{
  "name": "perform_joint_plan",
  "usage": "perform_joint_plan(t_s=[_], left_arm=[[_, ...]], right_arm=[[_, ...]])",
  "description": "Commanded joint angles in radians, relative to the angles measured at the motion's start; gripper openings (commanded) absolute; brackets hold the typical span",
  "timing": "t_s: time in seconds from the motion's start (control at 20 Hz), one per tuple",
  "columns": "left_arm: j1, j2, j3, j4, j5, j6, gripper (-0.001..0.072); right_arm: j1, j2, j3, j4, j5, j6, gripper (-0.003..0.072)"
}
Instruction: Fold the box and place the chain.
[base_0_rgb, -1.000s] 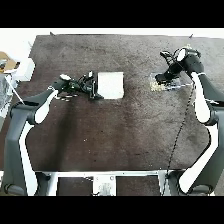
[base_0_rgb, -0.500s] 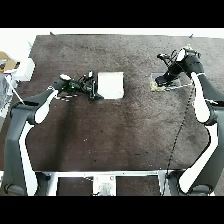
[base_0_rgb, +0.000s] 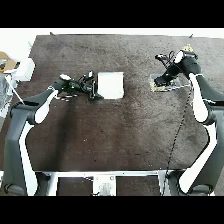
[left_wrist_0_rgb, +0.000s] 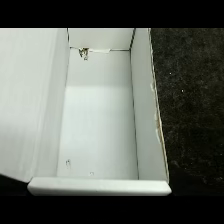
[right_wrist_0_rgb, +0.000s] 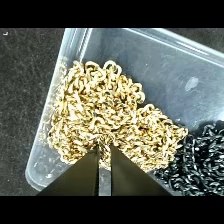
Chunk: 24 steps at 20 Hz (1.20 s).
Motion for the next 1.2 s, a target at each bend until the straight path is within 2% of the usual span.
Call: perform_joint_plan(t_s=[0.0, 0.25, 0.45, 0.75, 0.9, 1.15], left_arm=[[0.000, 0.000, 0.000, 0.000, 0.000, 0.000, 0.0349], [0.000, 0.000, 0.000, 0.000, 0.000, 0.000, 0.0349], [0.000, 0.000, 0.000, 0.000, 0.000, 0.000, 0.0349], [0.000, 0.000, 0.000, 0.000, 0.000, 0.000, 0.0349], [0.000, 0.000, 0.000, 0.000, 0.000, 0.000, 0.0349], [0.000, 0.000, 0.000, 0.000, 0.001, 0.000, 0.0349]], right_arm=[[0.001, 0.017, 0.001, 0.001, -0.010, -0.007, 0.0002], [0.001, 0.105, 0.001, 0.005, 0.014, -0.006, 0.0001], [0.001, 0.255, 0.000, 0.013, 0.039, 0.024, 0.0000], [0.002, 0.461, 0.000, 0.045, -0.030, 0.024, 0.0001], [0.023, 0.508, 0.000, 0.048, -0.047, 0.024, 0.0000], [0.037, 0.472, -0.069, 0.021, -0.095, 0.026, 0.0000]])
